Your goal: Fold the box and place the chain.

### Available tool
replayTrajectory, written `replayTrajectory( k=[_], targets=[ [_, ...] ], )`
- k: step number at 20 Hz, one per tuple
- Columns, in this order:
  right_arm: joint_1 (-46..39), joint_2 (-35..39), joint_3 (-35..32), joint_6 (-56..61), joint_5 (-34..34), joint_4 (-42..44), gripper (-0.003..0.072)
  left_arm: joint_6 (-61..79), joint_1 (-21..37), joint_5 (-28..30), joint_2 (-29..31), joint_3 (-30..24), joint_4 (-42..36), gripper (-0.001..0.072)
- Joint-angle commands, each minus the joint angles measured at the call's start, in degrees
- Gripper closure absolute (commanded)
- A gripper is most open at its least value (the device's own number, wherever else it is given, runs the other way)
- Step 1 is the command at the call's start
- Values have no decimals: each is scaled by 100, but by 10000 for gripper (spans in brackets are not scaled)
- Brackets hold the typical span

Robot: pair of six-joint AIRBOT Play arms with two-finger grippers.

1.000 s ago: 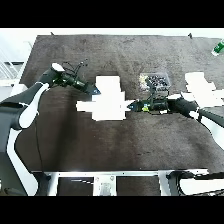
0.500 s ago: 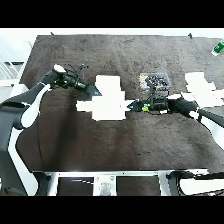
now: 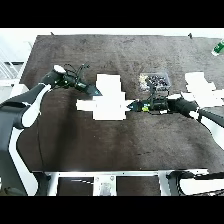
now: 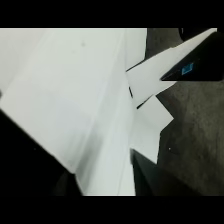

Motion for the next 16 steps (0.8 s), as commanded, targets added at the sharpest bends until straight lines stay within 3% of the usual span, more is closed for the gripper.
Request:
replayTrajectory(
  k=[1, 2, 6, 7, 11, 12, 13, 14, 15, 16],
  targets=[
    [2, -2, -2, 0, 4, -15, 675, 109, -2, 13, -2, 7, -13, 385],
    [7, -2, -2, -2, 7, -15, 675, 114, -2, 13, -2, 7, -15, 418],
    [46, -2, -2, -149, 4, -122, 674, 166, -2, 26, -2, 7, -11, 434],
    [57, -2, -2, -149, 4, -146, 675, 166, -2, 26, -2, 7, -13, 535],
    [63, 0, -2, -146, 7, -190, 675, 225, -2, 20, -2, 7, -13, 541],
    [63, 0, -2, -144, 7, -210, 675, 234, -2, 15, -2, 7, -13, 591],
    [61, 0, -2, -144, 7, -212, 675, 271, -2, 9, -2, 7, -11, 688],
    [61, 0, -2, -146, 7, -225, 674, 306, -2, 4, -2, 7, -11, 688],
    [61, 0, -2, -146, 7, -225, 666, 470, -2, -66, -2, 7, -7, 689],
    [59, 4, -2, -146, 9, -225, 576, 737, -2, -136, -2, 7, -7, 690]
  ],
)
